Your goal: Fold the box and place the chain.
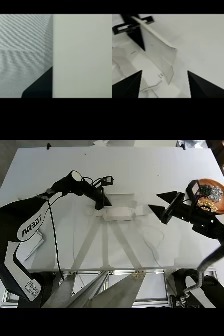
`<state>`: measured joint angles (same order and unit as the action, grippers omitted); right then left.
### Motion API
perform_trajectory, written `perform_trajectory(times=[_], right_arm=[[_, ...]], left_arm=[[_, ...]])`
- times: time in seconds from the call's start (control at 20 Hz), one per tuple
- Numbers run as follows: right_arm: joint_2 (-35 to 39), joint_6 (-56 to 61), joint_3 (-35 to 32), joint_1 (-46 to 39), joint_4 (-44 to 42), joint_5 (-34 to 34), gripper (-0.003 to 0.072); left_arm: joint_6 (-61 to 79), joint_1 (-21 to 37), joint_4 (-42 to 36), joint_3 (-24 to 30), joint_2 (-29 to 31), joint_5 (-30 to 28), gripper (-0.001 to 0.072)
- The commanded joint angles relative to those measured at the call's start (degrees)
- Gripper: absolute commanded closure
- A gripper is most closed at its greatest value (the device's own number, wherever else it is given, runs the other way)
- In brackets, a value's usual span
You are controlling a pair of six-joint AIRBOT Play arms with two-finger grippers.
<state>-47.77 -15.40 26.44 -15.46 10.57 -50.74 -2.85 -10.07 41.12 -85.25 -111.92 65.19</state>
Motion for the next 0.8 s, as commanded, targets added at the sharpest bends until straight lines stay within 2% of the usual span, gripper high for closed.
perform_trajectory(times=[0.0,0.25,0.4,0.55,0.75], right_arm=[[0.0,-7.2,0.1,0.0,1.3,-5.7,0.0054],[0.0,-5.7,0.1,0.0,2.1,-6.0,0.0055],[-0.5,-0.9,0.1,0.0,6.0,-1.5,0.0055],[-2.9,-6.8,0.1,0.0,12.1,0.4,0.0055],[-11.8,-15.5,0.1,3.2,11.7,5.5,0.0055]], left_arm=[[0.0,0.0,0.1,0.0,0.0,0.0,0.0701],[0.0,0.0,0.1,0.0,0.0,0.0,0.0701],[0.0,0.0,0.1,0.0,0.0,0.0,0.0701],[0.0,0.0,0.1,0.0,0.0,0.0,0.0701],[0.0,0.0,0.1,0.0,0.0,0.0,0.0701]])
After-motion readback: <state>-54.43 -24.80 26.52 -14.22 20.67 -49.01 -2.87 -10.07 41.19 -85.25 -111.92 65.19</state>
